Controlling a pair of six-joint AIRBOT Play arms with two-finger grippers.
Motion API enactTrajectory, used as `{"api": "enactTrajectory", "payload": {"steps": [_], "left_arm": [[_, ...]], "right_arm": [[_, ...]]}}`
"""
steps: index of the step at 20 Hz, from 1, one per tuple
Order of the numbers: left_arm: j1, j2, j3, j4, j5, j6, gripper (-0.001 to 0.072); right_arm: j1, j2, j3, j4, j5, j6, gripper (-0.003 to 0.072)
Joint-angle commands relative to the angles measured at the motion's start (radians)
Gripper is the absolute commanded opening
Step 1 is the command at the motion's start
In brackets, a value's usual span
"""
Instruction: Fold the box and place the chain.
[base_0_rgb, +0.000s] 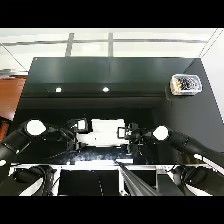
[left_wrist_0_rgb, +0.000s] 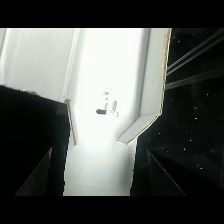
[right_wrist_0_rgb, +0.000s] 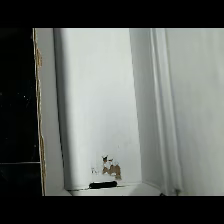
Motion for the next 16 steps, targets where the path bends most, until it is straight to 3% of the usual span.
{"api": "enactTrajectory", "payload": {"steps": [1, 5, 9, 11, 13, 16], "left_arm": [[0.000, -0.024, -0.001, -0.015, 0.008, 0.077, 0.0693], [-0.026, -0.070, -0.001, -0.015, 0.014, 0.077, 0.0688], [-0.097, -0.085, -0.001, -0.013, 0.099, 0.077, 0.0481], [-0.101, -0.085, -0.001, -0.010, 0.112, 0.077, 0.0458], [-0.102, -0.085, -0.001, -0.011, 0.111, 0.077, 0.0330], [-0.115, -0.085, -0.001, -0.012, 0.112, 0.077, 0.0327]], "right_arm": [[0.001, 0.000, 0.001, 0.000, 0.000, 0.000, 0.0390], [0.001, 0.000, 0.001, 0.000, 0.000, 0.000, 0.0390], [0.001, 0.000, 0.001, 0.000, 0.000, 0.000, 0.0390], [0.001, 0.000, 0.001, 0.000, 0.000, 0.000, 0.0390], [0.001, 0.000, 0.001, 0.000, 0.000, 0.000, 0.0391], [0.001, 0.000, 0.001, 0.000, 0.000, 0.000, 0.0390]]}}
